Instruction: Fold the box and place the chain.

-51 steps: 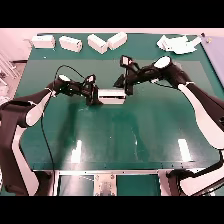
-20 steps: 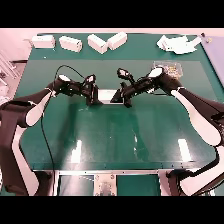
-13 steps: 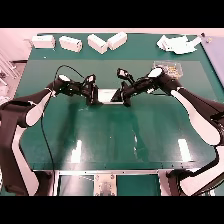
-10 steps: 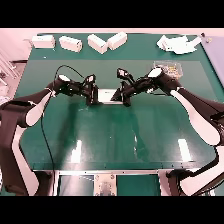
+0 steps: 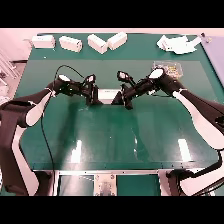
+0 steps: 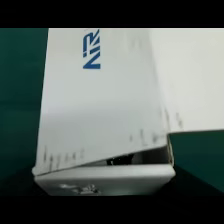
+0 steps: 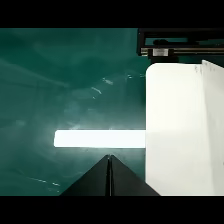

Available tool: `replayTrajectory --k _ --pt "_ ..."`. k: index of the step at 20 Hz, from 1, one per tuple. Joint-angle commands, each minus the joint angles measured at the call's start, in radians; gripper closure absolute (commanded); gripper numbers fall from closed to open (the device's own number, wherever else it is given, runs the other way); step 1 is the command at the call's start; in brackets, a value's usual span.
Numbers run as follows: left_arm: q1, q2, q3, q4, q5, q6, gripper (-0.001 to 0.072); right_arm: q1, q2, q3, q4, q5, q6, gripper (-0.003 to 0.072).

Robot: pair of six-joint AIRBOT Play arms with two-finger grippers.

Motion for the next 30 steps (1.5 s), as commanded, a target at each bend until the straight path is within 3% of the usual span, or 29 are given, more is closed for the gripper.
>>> replayTrajectory --k 1,15,16,17,19,20,30 --pt "0.0 0.0 0.0 0.0 0.0 0.001 0.0239 0.0 -0.01 -0.011 0.0 -0.093 -0.023 0.0687" --pt "0.0 0.0 0.0 0.0 0.0 0.001 0.0239 0.0 -0.032 0.076 0.0 -0.125 -0.037 0.0683" --pt "0.0 0.0 0.0 0.0 0.0 0.001 0.0239 -0.003 -0.032 0.076 0.0 -0.124 -0.038 0.0635" --pt "0.0 0.0 0.0 0.0 0.0 0.001 0.0239 -0.008 -0.032 0.076 0.0 -0.124 -0.038 0.0516" --pt "0.0 0.0 0.0 0.0 0.0 0.001 0.0239 -0.014 -0.032 0.076 0.0 -0.126 -0.041 0.0477" --pt "0.0 0.0 0.0 0.0 0.0 0.001 0.0239 -0.014 -0.032 0.076 0.0 -0.127 -0.045 0.0413" --pt "0.0 0.0 0.0 0.0 0.0 0.001 0.0239 -0.013 -0.061 0.101 -0.032 -0.107 -0.052 0.0407"
